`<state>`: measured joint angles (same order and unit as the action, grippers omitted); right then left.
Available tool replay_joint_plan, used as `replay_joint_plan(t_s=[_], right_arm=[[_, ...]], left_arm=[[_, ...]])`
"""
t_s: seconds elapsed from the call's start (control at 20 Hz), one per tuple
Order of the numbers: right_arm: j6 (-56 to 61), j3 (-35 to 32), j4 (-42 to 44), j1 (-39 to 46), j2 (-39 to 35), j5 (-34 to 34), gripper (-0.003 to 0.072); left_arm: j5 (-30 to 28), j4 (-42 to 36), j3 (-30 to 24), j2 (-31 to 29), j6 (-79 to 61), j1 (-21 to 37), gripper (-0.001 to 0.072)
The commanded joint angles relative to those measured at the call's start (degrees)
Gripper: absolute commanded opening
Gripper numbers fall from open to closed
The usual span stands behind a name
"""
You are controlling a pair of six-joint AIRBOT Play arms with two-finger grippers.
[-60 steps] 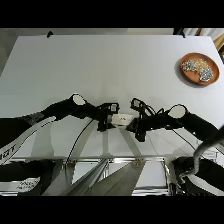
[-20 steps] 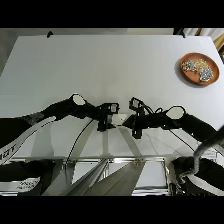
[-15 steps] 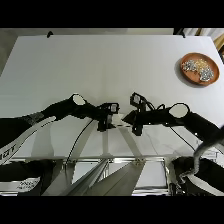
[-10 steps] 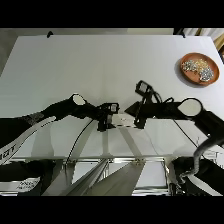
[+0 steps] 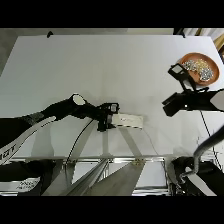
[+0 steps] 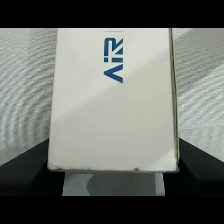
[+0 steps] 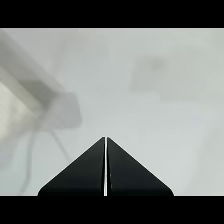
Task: Fold the box and place the chain.
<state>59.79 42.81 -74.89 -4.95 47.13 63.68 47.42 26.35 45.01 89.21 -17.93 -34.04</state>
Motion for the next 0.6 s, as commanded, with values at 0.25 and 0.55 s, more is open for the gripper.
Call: replay_joint_plan(t_s=[0.25,0.55], right_arm=[[3.61,0.33,-2.40,9.84,0.22,2.93,0.0015],[3.61,0.31,-0.85,9.84,0.50,2.91,0.0015]], left_arm=[[0.98,-0.92,-0.02,-1.84,0.79,0.28,0.0005],[-5.66,1.97,-0.02,-16.00,19.21,7.06,0.0004]])
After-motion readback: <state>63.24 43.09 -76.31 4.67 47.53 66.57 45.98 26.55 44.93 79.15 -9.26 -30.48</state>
